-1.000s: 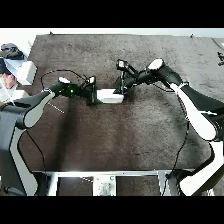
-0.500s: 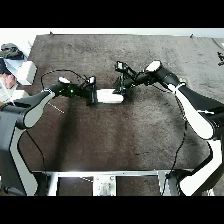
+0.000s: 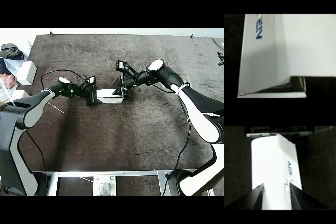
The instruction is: Fold the box and place the chain.
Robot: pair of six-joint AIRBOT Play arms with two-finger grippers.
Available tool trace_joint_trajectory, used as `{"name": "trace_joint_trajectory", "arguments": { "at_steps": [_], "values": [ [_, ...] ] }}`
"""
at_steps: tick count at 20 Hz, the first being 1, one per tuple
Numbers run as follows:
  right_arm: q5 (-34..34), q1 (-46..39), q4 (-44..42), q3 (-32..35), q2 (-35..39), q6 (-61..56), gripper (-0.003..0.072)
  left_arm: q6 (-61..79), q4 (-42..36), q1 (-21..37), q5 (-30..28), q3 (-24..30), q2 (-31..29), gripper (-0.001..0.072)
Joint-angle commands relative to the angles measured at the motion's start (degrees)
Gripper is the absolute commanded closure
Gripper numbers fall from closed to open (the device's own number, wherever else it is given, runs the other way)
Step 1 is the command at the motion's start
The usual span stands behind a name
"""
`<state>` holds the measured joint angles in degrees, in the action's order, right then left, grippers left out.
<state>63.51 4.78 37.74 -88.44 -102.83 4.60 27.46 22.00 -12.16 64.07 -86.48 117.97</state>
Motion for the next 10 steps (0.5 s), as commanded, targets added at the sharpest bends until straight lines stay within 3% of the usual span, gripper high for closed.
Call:
{"name": "trace_joint_trajectory", "arguments": {
  "at_steps": [1, 10],
  "values": [
    [-3.39, 0.13, -0.92, 2.03, 0.13, 1.92, 0.0278, 0.00, 0.02, 0.02, 0.00, 0.00, -0.04, 0.0474],
    [-6.56, 1.70, -1.64, 4.72, 0.20, 3.91, 0.0279, 0.02, 0.02, 0.02, -0.02, 0.00, -0.04, 0.0474]
  ]
}}
